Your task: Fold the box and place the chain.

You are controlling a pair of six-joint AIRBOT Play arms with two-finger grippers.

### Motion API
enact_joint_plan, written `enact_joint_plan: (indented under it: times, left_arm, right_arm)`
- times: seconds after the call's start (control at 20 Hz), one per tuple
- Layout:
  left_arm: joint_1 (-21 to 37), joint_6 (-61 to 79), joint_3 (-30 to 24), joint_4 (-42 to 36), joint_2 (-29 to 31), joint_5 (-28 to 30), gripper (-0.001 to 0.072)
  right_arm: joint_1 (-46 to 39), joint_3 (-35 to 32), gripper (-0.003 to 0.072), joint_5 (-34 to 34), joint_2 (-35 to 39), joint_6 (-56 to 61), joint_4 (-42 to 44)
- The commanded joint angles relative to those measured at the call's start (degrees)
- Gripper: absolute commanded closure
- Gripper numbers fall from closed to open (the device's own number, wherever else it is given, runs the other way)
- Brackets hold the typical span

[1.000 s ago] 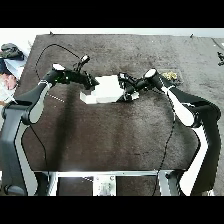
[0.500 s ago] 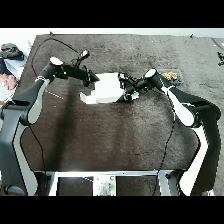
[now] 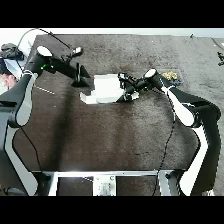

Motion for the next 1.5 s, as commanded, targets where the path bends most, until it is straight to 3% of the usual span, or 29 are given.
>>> enact_joint_plan:
  times: [0.0,0.2,0.4,1.05,1.1,1.15,1.2,1.4,1.45]
  left_arm:
    - [-1.51,1.27,-4.72,6.25,0.39,1.92,0.0087]
    - [-3.54,7.34,-10.54,7.96,0.39,7.04,0.0085]
    - [-5.38,7.96,-11.82,8.50,0.39,10.80,0.0085]
    - [-7.69,2.86,-11.82,12.85,0.39,10.78,0.0110]
    - [-7.69,2.47,-11.82,12.66,0.39,10.82,0.0140]
    - [-7.69,1.99,-11.82,12.61,0.39,10.73,0.0313]
    - [-7.69,1.99,-11.85,12.61,0.39,10.43,0.0410]
    - [-7.69,1.99,-11.85,10.60,0.39,10.62,0.0437]
    - [-7.69,2.05,-11.85,9.09,0.37,10.91,0.0558]
  right_arm:
    - [0.04,0.04,0.0089,0.00,-0.02,0.04,0.02]
    - [0.04,0.04,0.0089,0.00,-0.02,0.04,0.04]
    - [0.04,0.04,0.0089,-0.02,-0.02,0.02,0.04]
    - [0.04,0.04,0.0089,0.00,-0.02,0.04,0.02]
    - [0.04,0.04,0.0089,0.00,-0.02,0.04,0.04]
    - [0.04,0.04,0.0089,0.00,-0.02,0.02,0.04]
    - [0.04,0.04,0.0089,0.00,-0.02,0.04,0.04]
    - [0.04,0.04,0.0089,0.00,-0.02,0.04,0.04]
    - [0.04,0.04,0.0089,0.00,-0.02,0.04,0.04]
